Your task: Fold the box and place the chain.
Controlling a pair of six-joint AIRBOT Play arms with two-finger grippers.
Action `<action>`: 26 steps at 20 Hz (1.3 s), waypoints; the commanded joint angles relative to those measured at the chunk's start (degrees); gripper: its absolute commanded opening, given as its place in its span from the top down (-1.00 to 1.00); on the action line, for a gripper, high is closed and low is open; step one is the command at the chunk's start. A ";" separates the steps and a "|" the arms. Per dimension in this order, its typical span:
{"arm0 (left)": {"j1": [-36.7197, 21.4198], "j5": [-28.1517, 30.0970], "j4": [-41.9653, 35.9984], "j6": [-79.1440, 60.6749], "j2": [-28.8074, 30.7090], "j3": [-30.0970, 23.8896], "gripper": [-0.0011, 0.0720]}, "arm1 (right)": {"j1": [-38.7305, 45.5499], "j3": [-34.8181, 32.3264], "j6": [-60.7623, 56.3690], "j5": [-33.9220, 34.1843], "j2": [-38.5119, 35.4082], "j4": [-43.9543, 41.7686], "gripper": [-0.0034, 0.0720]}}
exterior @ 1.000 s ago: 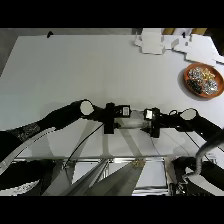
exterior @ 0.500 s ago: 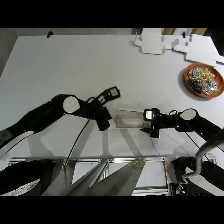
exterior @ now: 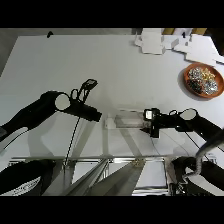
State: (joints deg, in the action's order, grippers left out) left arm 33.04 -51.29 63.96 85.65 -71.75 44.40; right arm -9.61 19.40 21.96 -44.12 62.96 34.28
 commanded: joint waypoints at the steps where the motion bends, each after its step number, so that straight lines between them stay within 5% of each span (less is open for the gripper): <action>1: 0.46 1.07 -4.26 3.28 -5.57 -0.48 0.95 | -0.02 -0.02 -0.02 0.00 0.02 0.00 0.02; 26: 4.87 2.49 -13.07 3.06 -5.14 0.37 0.90 | -0.02 -0.02 -0.02 0.00 0.02 0.00 0.02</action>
